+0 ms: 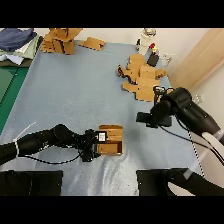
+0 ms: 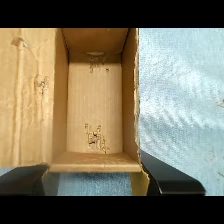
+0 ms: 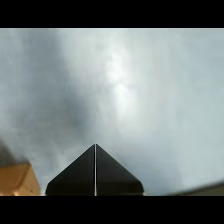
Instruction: Fold the box.
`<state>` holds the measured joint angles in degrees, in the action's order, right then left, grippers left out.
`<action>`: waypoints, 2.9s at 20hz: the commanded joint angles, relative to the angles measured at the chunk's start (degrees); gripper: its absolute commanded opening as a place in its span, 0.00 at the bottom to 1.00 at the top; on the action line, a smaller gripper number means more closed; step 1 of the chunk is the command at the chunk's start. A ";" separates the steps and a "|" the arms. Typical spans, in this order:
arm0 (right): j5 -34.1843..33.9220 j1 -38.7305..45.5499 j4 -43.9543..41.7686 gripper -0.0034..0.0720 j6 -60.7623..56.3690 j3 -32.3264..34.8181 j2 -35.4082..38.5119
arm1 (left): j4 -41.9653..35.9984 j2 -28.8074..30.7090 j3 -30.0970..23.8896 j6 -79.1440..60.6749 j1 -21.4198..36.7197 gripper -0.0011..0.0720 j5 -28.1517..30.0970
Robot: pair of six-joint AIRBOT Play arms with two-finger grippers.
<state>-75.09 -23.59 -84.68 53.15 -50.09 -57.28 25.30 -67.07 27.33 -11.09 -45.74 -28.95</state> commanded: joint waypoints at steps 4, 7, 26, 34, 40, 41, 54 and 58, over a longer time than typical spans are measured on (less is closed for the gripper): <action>14.32 17.79 -57.66 0.05 52.11 0.98 -20.50 | 0.00 0.04 -0.02 0.00 0.02 0.65 0.02; 2.89 14.01 -68.06 0.05 69.48 1.01 -25.40 | 0.00 0.04 -0.02 0.00 0.02 0.65 0.02; 42.29 -16.65 -47.82 0.09 74.99 24.02 8.50 | 0.00 0.04 -0.02 0.00 0.02 0.65 0.02; 40.30 -20.48 -35.50 0.08 73.68 25.77 14.91 | 0.00 0.04 -0.02 0.00 0.02 0.65 0.00; 33.09 -20.48 -33.70 0.70 77.90 25.77 17.16 | 0.00 0.04 -0.02 0.00 0.02 0.65 0.02; 33.24 -20.48 -33.51 0.74 79.41 25.77 17.64 | 0.00 0.04 -0.02 0.00 0.02 0.65 0.02; 43.47 -31.87 -22.08 0.81 84.59 29.77 24.52 | 0.00 0.04 -0.02 0.00 0.02 0.65 0.02; 47.63 -35.10 -8.83 0.81 74.12 33.16 25.07 | 0.00 0.04 -0.02 0.00 0.02 0.65 0.02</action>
<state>-30.85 -56.42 -102.45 133.69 -18.85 -32.95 25.30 -67.07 27.33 -11.07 -45.74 -28.95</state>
